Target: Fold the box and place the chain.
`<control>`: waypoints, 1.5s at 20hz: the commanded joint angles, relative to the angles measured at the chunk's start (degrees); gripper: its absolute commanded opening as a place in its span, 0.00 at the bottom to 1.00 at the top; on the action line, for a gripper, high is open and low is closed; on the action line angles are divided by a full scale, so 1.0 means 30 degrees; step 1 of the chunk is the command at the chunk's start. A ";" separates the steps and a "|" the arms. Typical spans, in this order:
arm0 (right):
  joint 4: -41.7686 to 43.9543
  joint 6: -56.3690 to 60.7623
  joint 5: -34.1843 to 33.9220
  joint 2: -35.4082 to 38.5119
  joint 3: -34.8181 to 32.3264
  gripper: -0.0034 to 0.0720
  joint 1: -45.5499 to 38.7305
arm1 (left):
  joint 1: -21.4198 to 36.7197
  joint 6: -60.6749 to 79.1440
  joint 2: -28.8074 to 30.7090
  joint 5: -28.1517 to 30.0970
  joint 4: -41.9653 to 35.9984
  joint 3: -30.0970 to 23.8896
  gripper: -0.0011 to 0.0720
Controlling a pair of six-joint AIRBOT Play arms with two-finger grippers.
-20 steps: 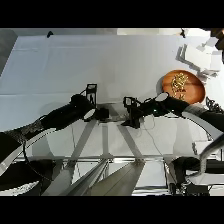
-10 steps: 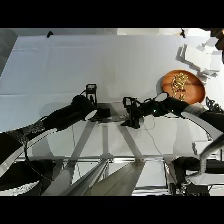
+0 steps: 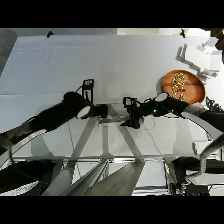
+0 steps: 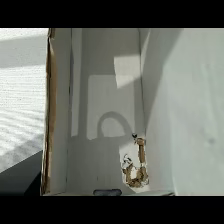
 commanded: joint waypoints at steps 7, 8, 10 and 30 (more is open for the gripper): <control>0.0015 0.0022 -0.0015 0.0000 0.0000 0.74 -0.0007 | 0.4969 2.0633 0.3308 -0.3810 -0.9406 -0.0393 0.97; 0.0015 0.0022 -0.0015 0.0000 0.0000 0.74 -0.0007 | 0.5595 2.3409 0.3308 -0.3803 -1.0251 -0.0838 0.97; 0.0015 0.0022 -0.0015 0.0000 0.0000 0.74 -0.0007 | 0.6703 2.9281 0.3315 -0.3446 -1.1606 -0.1931 0.97; 0.0015 0.0022 -0.0015 0.0000 0.0000 0.74 -0.0007 | 1.1366 5.2719 -0.0168 -0.4248 -2.0174 -0.4524 0.97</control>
